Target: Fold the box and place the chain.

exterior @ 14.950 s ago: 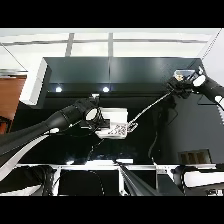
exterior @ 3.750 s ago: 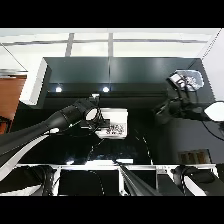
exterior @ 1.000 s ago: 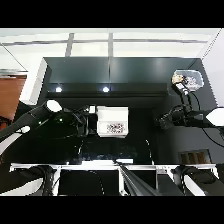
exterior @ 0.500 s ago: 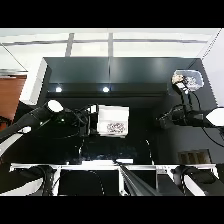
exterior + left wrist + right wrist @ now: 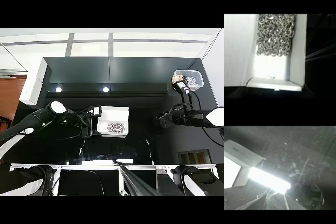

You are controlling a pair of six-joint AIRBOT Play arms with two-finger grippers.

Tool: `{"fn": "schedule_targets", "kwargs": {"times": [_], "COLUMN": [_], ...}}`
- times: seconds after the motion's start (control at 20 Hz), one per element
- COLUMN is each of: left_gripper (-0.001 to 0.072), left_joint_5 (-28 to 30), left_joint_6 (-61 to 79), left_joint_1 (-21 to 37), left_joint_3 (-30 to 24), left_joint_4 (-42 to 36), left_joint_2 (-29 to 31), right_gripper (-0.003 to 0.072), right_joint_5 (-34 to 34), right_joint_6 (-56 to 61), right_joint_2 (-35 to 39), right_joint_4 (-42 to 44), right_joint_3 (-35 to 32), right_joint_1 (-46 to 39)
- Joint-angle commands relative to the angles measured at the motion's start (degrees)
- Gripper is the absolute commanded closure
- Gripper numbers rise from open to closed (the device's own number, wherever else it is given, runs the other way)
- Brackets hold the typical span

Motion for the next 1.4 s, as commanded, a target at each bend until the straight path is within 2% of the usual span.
{"fn": "schedule_targets", "kwargs": {"times": [0.0, 0.3, 0.35, 0.55, 0.6, 0.7, 0.85, 0.95, 1.0, 1.15, 1.25, 1.35], "left_gripper": [0.0004, 0.0030, 0.0067, 0.0317, 0.0317, 0.0317, 0.0316, 0.0316, 0.0317, 0.0317, 0.0316, 0.0313], "left_joint_5": [0.13, 0.11, 0.09, 0.24, 0.66, 1.40, 1.84, 1.88, 1.92, 1.95, 1.99, 2.49], "left_joint_6": [-0.13, -0.13, -0.13, -0.15, -0.15, -0.17, -0.17, -0.15, -0.15, -0.17, -0.17, -0.13], "left_joint_1": [-0.52, -1.79, -1.77, -1.77, -1.77, -1.77, -1.77, -1.77, -1.77, -1.77, -1.77, -1.77], "left_joint_3": [0.02, 0.02, 0.02, 0.02, 0.02, 0.02, 0.02, 0.02, 0.02, 0.02, 0.02, 0.02], "left_joint_4": [-0.07, 0.02, 0.04, 0.02, 0.02, 0.02, 0.02, 0.02, 0.02, 0.02, 0.02, 0.00], "left_joint_2": [-0.13, -0.13, -0.13, -0.09, -0.09, -0.07, -0.07, -0.07, -0.07, -0.07, -0.07, -0.02], "right_gripper": [0.0447, 0.0447, 0.0447, 0.0446, 0.0443, 0.0064, 0.0057, 0.0057, 0.0057, 0.0057, 0.0058, 0.0059], "right_joint_5": [-0.07, -0.52, -0.87, -5.07, -8.76, -17.86, -30.77, -34.42, -32.94, -22.77, -15.08, -9.11], "right_joint_6": [-0.02, 0.42, 0.42, 0.42, 0.44, 1.01, 1.22, 0.90, 0.13, -5.22, -13.73, -21.07], "right_joint_2": [0.04, 0.04, 0.02, 0.02, -0.04, -0.83, -5.46, -11.63, -14.78, -21.97, -22.25, -21.44], "right_joint_4": [0.00, 0.02, 0.02, 1.62, 5.09, 15.17, 23.08, 30.23, 30.14, 29.73, 27.91, 20.87], "right_joint_3": [-0.04, -0.04, -0.04, -0.04, -0.04, -0.04, 0.13, 2.25, 3.89, 8.00, 9.29, 11.58], "right_joint_1": [0.02, 0.02, 0.02, 0.15, 0.81, 3.98, 10.10, 13.70, 15.34, 18.05, 17.70, 17.46]}}
